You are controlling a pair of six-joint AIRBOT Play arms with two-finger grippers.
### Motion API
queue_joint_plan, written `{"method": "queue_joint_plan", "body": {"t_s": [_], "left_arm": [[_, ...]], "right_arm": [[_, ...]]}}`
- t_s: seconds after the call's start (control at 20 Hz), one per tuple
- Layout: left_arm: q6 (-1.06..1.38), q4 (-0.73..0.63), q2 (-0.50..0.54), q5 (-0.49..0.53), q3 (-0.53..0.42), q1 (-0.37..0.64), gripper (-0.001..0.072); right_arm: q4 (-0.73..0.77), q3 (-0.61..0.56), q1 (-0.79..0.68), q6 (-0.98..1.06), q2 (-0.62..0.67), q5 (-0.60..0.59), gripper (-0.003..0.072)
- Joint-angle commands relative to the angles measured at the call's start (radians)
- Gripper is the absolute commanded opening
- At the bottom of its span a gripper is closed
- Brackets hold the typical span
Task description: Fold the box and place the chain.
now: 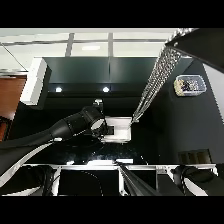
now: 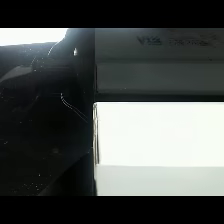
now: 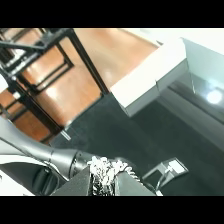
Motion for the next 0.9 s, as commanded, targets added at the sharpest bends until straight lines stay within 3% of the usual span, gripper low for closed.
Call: {"method": "queue_joint_plan", "body": {"t_s": [0.0,0.6,0.85], "left_arm": [[0.0,0.0,0.0,0.0,0.001,0.0,0.0026],[0.0,0.001,0.0,0.001,0.001,0.0,0.0026],[0.0,0.001,0.0,0.0,0.001,0.0,0.0026]], "right_arm": [[0.023,0.0,0.0,-0.008,-0.005,-0.034,0.0003],[0.062,0.0,0.001,-0.019,-0.032,-0.034,0.0003],[0.052,-0.037,0.001,-0.018,-0.041,0.047,0.0004]]}}
